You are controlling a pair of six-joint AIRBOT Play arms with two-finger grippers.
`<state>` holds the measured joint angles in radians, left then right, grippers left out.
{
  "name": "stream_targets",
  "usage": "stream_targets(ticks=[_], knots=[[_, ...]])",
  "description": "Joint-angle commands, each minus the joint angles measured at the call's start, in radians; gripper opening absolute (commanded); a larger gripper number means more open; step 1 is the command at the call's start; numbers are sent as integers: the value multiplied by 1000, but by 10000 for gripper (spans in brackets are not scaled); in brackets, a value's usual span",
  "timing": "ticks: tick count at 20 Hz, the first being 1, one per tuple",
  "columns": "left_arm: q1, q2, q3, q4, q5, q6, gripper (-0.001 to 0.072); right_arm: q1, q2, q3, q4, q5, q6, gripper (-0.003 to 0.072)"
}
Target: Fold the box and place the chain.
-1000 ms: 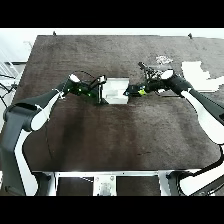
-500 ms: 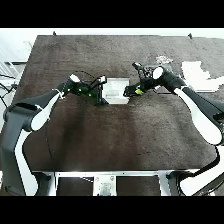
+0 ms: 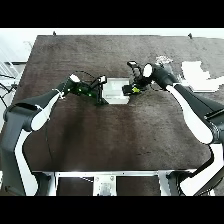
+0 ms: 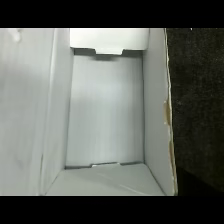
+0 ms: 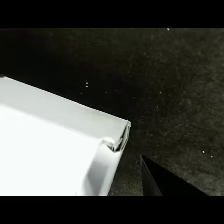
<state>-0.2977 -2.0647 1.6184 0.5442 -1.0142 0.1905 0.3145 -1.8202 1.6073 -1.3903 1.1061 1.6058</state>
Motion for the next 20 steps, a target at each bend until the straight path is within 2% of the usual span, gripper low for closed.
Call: stream_targets(ticks=[1,3,6,15,18,19,20], knots=[[0,0,0,1,0,0,401,25,-47,74,-71,80,91,434],[0,0,0,1,0,0,401,46,-78,121,-107,121,123,408],[0,0,0,1,0,0,401,70,-111,174,-148,160,182,407],[0,0,0,1,0,0,401,76,-119,178,-212,170,311,373],[0,0,0,1,0,0,401,74,-134,178,-243,170,359,341],[0,0,0,1,0,0,401,75,-140,178,-243,170,359,286],[0,0,0,1,0,0,401,76,-144,179,-243,170,381,286]])
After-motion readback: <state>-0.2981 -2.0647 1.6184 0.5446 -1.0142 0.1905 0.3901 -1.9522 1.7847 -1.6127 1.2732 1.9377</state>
